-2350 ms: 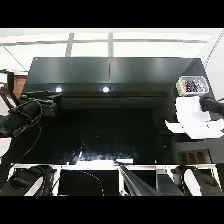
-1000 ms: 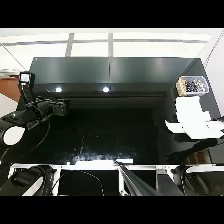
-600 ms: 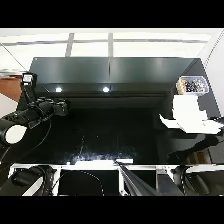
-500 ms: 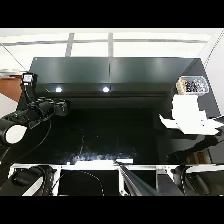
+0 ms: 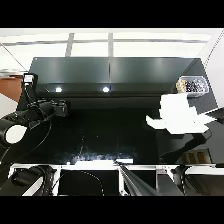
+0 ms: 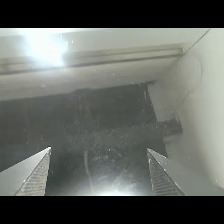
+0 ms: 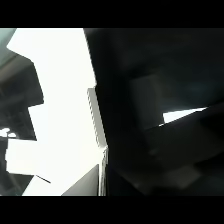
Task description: Fold the box and place the chain.
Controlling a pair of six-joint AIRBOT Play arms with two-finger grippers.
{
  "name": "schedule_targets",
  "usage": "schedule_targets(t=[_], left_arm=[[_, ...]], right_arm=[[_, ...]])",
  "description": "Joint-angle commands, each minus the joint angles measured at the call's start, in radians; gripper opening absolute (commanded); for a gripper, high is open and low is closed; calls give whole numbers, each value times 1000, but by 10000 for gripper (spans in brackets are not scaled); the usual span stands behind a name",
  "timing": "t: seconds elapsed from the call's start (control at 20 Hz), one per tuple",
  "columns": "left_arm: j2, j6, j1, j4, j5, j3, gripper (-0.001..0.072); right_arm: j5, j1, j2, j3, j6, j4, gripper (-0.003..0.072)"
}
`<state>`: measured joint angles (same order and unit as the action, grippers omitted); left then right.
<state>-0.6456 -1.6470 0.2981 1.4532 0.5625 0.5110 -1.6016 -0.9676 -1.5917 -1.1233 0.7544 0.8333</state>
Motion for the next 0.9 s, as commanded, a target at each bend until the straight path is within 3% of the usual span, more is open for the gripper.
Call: schedule_targets(t=[0.0,0.1,0.25,0.4,0.6,0.85], left_arm=[[-1,0,0,0,53,0,702],[-1,1,2,-3,80,0,702],[-5,1,42,-5,99,0,702],[-40,0,104,-40,95,0,702],[-139,0,111,-266,96,0,701],[-275,53,104,-539,104,0,702]], right_arm=[[112,109,144,137,8,-60,44],[238,195,247,232,115,-106,44],[328,369,383,356,150,-129,44],[404,546,516,476,172,-262,44],[577,743,731,703,6,-420,44],[697,924,892,881,-86,-422,44]])
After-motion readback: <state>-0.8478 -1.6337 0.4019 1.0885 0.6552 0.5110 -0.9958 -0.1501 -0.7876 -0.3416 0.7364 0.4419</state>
